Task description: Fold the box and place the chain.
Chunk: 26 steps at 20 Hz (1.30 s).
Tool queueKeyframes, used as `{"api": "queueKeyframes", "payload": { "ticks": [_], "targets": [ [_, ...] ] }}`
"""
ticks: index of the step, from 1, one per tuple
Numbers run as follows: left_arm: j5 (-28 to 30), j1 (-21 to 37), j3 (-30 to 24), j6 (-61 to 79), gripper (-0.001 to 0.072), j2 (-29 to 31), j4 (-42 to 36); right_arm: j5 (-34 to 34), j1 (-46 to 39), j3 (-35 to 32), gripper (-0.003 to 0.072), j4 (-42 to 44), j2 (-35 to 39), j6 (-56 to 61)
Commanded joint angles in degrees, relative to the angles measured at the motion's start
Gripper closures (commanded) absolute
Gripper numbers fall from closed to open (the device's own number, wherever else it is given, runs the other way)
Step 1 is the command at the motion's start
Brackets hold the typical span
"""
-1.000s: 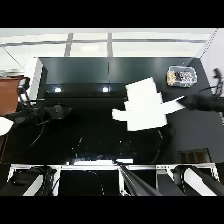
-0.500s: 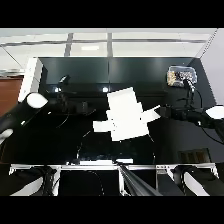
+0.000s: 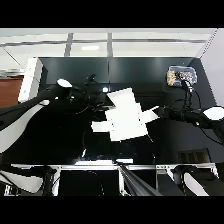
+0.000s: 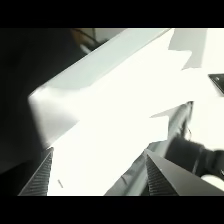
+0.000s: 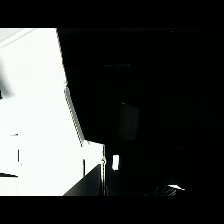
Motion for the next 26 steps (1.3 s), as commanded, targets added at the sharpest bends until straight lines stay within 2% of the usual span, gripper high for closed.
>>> {"api": "queueKeyframes", "payload": {
  "ticks": [1, 6, 12, 17, 20, 24, 26],
  "targets": [
    [-4.5, -3.3, 5.4, -1.2, 0.0070, -5.4, 3.3, 0.0, 0.0, 0.0, 0.0669, 0.0, 0.0, 0.0],
    [-8.9, -1.6, 7.2, -1.2, 0.0070, -6.6, 4.7, 0.1, 0.0, 0.0, 0.0669, 0.0, 0.0, 0.0],
    [-4.7, 2.4, 7.2, -1.6, 0.0070, -6.8, 6.3, 0.2, 0.0, 0.0, 0.0668, 0.0, 0.0, 0.0],
    [-4.7, 2.4, 7.5, -1.5, 0.0070, -7.5, 4.2, 0.2, 0.1, 0.0, 0.0669, 0.0, 0.0, 0.0],
    [-6.7, 2.4, 7.8, 0.2, 0.0070, -7.5, 4.5, 0.3, 0.0, 0.0, 0.0669, 0.0, 0.0, 0.0],
    [-14.1, 0.7, 7.8, 8.9, 0.0076, -7.5, 2.1, 0.3, 0.0, 0.0, 0.0669, 0.0, 0.0, 0.0],
    [-15.5, -0.7, 7.9, 12.2, 0.0079, -7.6, 2.3, 0.3, 0.0, 0.0, 0.0669, 0.0, 0.0, 0.0]
  ]
}}
